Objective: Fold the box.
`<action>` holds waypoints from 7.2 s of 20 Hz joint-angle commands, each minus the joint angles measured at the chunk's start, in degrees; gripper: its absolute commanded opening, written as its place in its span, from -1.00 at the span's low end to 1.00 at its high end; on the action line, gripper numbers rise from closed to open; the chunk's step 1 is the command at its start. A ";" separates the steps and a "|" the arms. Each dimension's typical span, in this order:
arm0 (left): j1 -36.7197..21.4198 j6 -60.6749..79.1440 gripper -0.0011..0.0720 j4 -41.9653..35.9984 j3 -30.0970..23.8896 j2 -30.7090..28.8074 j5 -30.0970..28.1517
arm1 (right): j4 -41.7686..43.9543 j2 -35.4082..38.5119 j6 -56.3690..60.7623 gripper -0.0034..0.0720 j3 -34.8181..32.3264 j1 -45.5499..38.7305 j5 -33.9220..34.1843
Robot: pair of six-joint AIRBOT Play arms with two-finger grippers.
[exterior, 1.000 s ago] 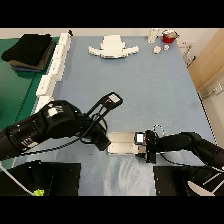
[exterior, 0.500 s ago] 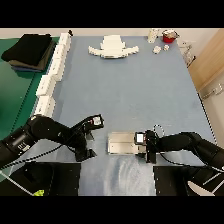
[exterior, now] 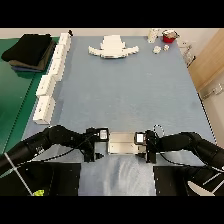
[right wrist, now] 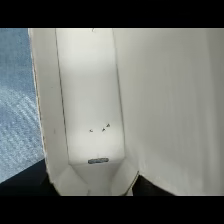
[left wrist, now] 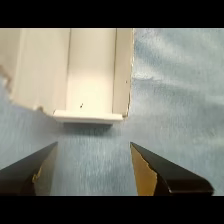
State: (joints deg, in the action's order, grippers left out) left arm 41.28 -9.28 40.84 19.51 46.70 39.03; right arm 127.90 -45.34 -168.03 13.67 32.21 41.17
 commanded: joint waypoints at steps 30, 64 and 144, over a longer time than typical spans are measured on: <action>5.77 11.26 0.48 -9.40 2.27 14.29 -9.09 | 0.00 0.04 0.00 0.59 0.00 0.02 0.00; 5.79 11.26 0.42 -9.40 2.27 14.29 -8.48 | -0.07 0.04 -0.02 0.59 0.00 0.04 -0.37; 5.79 11.26 0.42 -9.40 2.27 14.29 -8.48 | -27.34 20.79 46.66 0.70 10.97 8.11 26.21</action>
State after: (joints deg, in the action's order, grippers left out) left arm 47.03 1.98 31.46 21.80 60.99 30.57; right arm 104.55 -27.31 -110.30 28.80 40.36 65.06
